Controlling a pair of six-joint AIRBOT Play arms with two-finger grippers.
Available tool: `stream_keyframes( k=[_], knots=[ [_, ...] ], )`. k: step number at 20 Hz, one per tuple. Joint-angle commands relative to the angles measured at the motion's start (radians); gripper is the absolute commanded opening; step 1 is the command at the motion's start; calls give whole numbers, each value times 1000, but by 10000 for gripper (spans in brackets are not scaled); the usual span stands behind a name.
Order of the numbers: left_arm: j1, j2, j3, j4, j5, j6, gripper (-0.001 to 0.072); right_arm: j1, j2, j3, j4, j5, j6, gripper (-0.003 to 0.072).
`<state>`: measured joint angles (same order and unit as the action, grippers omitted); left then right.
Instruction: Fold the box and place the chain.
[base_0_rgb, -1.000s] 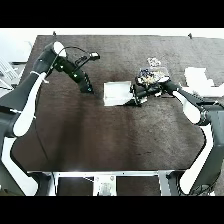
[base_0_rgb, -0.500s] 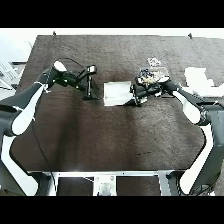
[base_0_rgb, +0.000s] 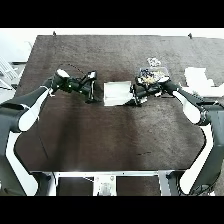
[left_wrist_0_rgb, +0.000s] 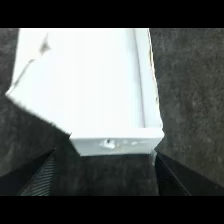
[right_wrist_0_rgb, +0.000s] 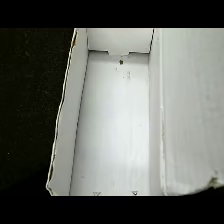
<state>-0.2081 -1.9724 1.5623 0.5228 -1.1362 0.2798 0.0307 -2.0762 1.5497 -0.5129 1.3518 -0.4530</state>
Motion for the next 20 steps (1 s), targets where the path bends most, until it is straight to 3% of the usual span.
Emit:
stream_keyframes(
  k=[1,20],
  knots=[
    [-10,-12,-1,-16,-4,9,720,1,0,0,0,0,0,568],
    [-25,-13,-1,-8,4,17,720,1,0,0,0,0,0,568]
  ],
)
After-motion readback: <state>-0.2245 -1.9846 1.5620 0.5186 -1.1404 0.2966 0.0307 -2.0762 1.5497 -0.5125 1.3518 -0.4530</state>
